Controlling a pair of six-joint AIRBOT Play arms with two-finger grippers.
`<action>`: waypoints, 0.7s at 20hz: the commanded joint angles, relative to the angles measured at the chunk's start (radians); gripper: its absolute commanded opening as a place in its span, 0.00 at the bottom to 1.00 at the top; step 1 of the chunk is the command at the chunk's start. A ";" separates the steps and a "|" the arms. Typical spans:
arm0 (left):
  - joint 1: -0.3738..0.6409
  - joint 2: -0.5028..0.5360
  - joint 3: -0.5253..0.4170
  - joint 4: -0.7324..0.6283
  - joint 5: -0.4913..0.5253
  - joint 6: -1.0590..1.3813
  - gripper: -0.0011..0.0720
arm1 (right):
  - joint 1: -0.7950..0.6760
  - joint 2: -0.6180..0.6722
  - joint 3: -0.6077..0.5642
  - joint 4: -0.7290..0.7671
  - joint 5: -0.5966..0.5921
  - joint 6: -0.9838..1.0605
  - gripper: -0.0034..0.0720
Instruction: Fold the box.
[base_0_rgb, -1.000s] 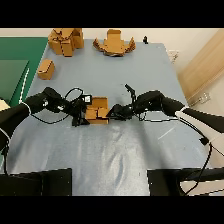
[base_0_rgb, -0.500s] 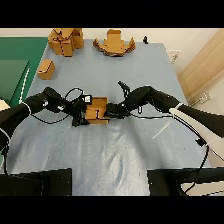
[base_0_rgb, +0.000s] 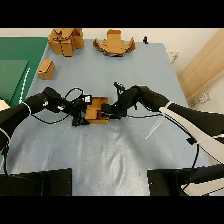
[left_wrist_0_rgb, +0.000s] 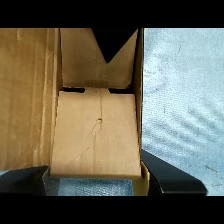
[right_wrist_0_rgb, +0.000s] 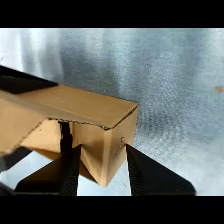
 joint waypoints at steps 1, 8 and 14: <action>-0.001 0.000 0.001 0.000 0.000 0.000 0.50 | 0.047 -0.026 0.073 -0.165 -0.061 0.188 0.64; -0.001 0.000 0.001 0.000 0.000 0.000 0.50 | 0.118 -0.072 0.208 -0.349 -0.185 0.364 0.64; -0.001 0.000 0.001 0.000 0.000 0.000 0.50 | 0.125 -0.157 0.287 -0.381 -0.274 0.388 0.63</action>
